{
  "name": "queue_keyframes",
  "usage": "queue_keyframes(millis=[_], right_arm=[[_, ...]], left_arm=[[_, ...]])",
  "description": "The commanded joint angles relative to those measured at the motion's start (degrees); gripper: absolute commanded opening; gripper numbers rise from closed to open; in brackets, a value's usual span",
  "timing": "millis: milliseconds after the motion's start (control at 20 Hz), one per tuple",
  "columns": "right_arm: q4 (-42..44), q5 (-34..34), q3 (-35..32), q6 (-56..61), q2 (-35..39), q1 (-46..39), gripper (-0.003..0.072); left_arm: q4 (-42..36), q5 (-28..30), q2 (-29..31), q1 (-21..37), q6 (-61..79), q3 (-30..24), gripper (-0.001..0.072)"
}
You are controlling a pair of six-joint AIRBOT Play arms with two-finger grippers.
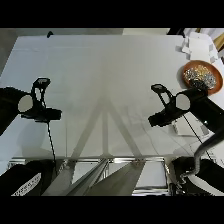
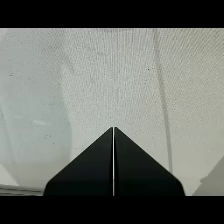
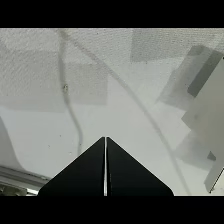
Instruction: Fold the box and place the chain.
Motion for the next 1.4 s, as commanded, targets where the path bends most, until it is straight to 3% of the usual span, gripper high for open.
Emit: queue_keyframes(millis=[0, 200, 300, 450, 650, 750, 850, 900, 1250, 1350], right_arm=[[-0.13, -0.28, -0.07, -0.02, -0.02, 0.07, 0.0011], [-5.29, -1.49, 0.31, -0.59, -0.02, -0.28, 0.0011], [-11.82, 3.10, 2.25, -0.55, 0.11, -3.32, 0.0010], [-23.12, 4.07, 6.38, -1.92, 0.85, -13.49, 0.0010], [-27.63, -4.96, 8.39, -5.81, 2.10, -31.78, 0.0017], [-27.65, -9.22, 8.41, -12.76, 1.99, -38.99, 0.0151], [-26.08, -10.99, 8.41, -12.66, 1.36, -43.91, 0.0443], [-26.23, -11.50, 8.41, -13.31, 0.39, -45.22, 0.0547], [-32.35, -9.14, 8.41, -17.33, -10.19, -47.25, 0.0512], [-32.96, -6.75, 8.39, -17.64, -12.85, -47.25, 0.0447]], left_arm=[[0.02, 0.04, -0.02, 0.04, 0.02, -0.07, 0.0011], [0.02, 0.04, 0.00, 0.04, 0.00, -0.07, 0.0011], [0.02, 0.04, -0.02, 0.04, 0.02, -0.07, 0.0011], [0.02, 0.07, -0.02, 0.04, 0.02, -0.07, 0.0011], [0.02, 0.04, -0.02, 0.04, 0.02, -0.07, 0.0011], [0.02, 0.04, -0.02, 0.04, 0.02, -0.07, 0.0011], [0.02, 0.04, -0.02, 0.04, 0.02, -0.07, 0.0011], [0.02, 0.04, -0.02, 0.04, 0.00, -0.07, 0.0011], [0.02, 0.04, -0.02, 0.04, 0.02, -0.07, 0.0011], [0.02, 0.04, -0.02, 0.04, 0.02, -0.07, 0.0011]])
